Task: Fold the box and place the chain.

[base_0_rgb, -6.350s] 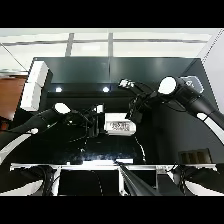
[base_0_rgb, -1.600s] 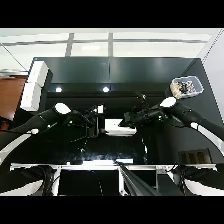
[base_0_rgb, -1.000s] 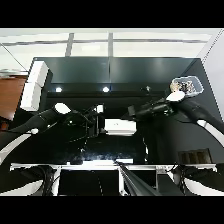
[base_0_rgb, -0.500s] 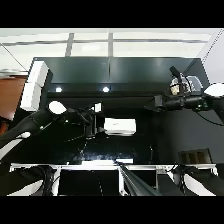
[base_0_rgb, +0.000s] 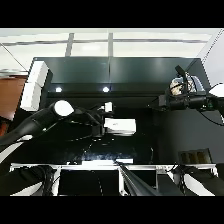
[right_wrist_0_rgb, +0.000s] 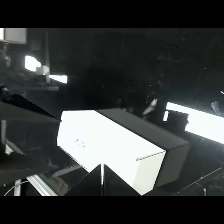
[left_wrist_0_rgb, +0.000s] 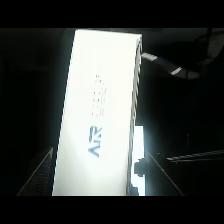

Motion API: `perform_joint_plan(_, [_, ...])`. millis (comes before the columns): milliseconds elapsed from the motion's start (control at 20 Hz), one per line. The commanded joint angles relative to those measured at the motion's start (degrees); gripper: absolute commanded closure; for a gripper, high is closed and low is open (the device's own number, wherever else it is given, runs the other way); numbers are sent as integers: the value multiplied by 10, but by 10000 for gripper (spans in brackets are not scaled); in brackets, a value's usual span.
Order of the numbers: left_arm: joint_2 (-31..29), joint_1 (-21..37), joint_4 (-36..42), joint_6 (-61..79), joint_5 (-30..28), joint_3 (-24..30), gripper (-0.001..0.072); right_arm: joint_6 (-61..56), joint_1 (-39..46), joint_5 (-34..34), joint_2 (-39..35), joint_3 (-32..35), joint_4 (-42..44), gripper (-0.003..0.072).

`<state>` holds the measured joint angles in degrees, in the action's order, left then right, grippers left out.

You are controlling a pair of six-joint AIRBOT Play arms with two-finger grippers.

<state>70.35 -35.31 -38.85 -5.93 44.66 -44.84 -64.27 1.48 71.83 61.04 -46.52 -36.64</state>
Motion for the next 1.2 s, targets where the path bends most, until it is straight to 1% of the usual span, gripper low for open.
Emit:
perform_joint_plan(0, [58,-35,-2,-12,-5,-46,7,0,1,-1,0,0,-3,667])
perform_joint_plan(200, [81,-36,3,-11,-8,-63,7,0,1,0,0,0,-5,667])
perform_joint_plan(350, [93,-40,3,-11,13,-63,7,0,1,-3,0,0,-5,667])
perform_joint_plan(550, [97,-43,3,-11,-12,-63,7,0,1,-4,0,0,-5,667])
perform_joint_plan(950, [99,-43,3,-10,-7,-63,6,0,1,-10,0,0,-5,667])
perform_joint_plan(1150, [117,-43,3,-10,-23,-63,6,0,1,-15,0,0,-5,667])
